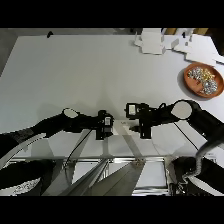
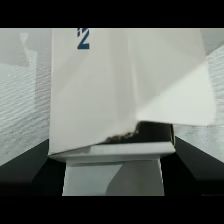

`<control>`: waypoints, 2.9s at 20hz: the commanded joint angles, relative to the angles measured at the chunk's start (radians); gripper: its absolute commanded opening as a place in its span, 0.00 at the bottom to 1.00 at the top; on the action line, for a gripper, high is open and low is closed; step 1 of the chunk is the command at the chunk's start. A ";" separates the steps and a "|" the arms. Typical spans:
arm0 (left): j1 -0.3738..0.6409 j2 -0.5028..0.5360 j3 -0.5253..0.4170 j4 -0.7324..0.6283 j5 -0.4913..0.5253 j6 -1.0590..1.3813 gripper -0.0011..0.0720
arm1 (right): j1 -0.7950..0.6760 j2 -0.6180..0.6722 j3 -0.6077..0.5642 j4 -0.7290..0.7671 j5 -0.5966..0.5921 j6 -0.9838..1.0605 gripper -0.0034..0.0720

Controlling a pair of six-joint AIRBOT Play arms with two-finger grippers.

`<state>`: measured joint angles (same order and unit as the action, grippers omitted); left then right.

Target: Fold the box and place the chain.

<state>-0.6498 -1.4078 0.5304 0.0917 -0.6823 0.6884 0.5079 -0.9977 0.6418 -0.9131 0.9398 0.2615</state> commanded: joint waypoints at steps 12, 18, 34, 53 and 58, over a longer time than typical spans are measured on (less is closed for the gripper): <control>0.000 0.000 0.000 0.002 -0.003 0.003 0.03 | 0.004 -0.013 -0.045 -0.034 -0.100 0.074 0.40; 0.000 0.000 0.000 0.002 -0.003 0.003 0.03 | 0.004 -0.012 -0.058 -0.013 -0.112 0.074 0.47; 0.000 0.000 0.000 0.002 -0.003 0.003 0.03 | 0.004 -0.004 -0.072 0.039 -0.122 0.074 0.50; 0.000 0.000 0.000 0.002 -0.003 0.003 0.03 | 0.004 0.053 -0.080 0.084 -0.077 0.071 0.67; 0.000 0.000 0.000 0.002 -0.003 0.003 0.03 | 0.004 0.052 -0.080 0.083 -0.072 0.026 0.40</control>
<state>-0.6506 -1.4078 0.5304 0.0940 -0.6865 0.6926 0.5110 -0.9470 0.5613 -0.8299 0.8619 0.3157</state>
